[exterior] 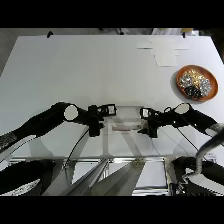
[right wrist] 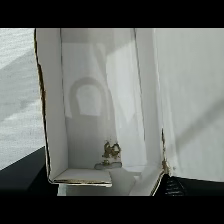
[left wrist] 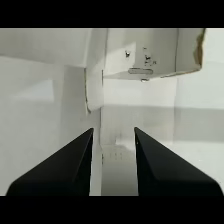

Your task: Fold the box and place the chain.

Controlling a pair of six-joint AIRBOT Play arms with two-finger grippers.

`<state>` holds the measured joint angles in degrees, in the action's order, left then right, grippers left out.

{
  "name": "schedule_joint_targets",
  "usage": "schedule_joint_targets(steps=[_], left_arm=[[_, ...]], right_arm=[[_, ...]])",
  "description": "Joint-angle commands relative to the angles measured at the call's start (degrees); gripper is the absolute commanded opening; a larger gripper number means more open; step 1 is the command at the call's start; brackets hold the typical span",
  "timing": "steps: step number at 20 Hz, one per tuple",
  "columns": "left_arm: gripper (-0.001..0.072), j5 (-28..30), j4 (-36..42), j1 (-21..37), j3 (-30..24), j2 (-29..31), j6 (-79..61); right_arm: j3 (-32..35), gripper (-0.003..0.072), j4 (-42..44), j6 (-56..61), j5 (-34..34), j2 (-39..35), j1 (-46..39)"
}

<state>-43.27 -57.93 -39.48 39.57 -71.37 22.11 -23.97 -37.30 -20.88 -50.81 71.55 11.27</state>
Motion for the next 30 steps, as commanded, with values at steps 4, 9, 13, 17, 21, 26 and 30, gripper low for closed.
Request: schedule_joint_targets(steps=[4,9,13,17,21,26,30], left_arm=[[0.0401,2.8,2.2,-0.3,0.0,-0.4,-14.9],[0.0388,2.0,5.4,-0.7,0.0,-2.5,-14.8],[0.0331,1.4,8.8,-3.8,0.0,-2.5,-14.8],[0.0329,1.4,9.5,-4.2,0.0,-3.5,-14.6],[0.0125,3.0,10.3,-4.2,0.0,-4.2,-14.6],[0.0126,3.8,11.2,-4.2,0.0,-4.3,-14.1],[0.0134,-1.0,9.3,-3.3,0.0,-4.1,-7.6]], right_arm=[[0.0,0.0439,0.0,0.0,0.0,0.0,0.0],[0.0,0.0439,0.0,0.0,0.0,0.0,0.0],[0.0,0.0439,0.0,0.0,0.0,0.0,0.0],[0.0,0.0439,0.0,0.0,0.0,0.0,0.0],[0.0,0.0439,0.0,0.0,0.0,0.0,0.0],[0.0,0.0439,0.0,0.0,0.0,0.0,0.0],[0.0,0.0439,0.0,0.0,0.0,0.0,0.0]])
